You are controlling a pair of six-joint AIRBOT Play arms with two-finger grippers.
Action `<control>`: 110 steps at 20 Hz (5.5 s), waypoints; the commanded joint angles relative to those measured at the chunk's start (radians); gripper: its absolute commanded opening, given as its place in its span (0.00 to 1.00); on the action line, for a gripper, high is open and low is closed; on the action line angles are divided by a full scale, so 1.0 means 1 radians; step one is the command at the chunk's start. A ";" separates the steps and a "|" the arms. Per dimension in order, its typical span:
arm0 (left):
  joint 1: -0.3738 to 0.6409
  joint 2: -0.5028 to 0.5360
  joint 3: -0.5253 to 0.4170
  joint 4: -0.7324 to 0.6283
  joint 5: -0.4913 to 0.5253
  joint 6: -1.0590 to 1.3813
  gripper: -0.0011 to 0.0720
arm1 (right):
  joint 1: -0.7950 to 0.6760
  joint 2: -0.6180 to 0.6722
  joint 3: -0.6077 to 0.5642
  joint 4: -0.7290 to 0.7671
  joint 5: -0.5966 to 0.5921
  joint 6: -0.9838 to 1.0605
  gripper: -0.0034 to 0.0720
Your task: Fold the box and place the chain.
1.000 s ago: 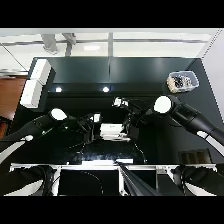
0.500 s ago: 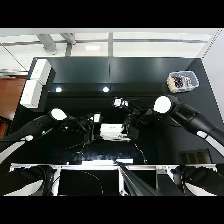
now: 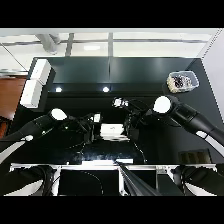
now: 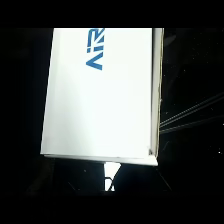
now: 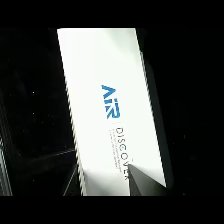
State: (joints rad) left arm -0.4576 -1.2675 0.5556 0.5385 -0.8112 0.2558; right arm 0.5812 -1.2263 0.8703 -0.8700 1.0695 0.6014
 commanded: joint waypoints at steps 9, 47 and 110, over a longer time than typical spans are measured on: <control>0.000 0.000 0.001 0.000 0.000 0.000 0.57 | -0.017 0.006 0.012 -0.002 0.078 0.115 0.54; 0.000 0.000 0.001 0.000 0.000 0.000 0.57 | -0.188 -0.038 -0.189 0.482 0.024 0.313 0.10; -0.275 0.010 0.207 0.208 0.097 -0.518 0.99 | -0.824 0.393 -0.138 0.336 0.294 0.345 0.10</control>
State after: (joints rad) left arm -0.7334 -1.2545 0.7612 0.7437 -0.7151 -0.2588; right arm -0.2428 -0.8341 0.7315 -0.5339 1.3643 0.9463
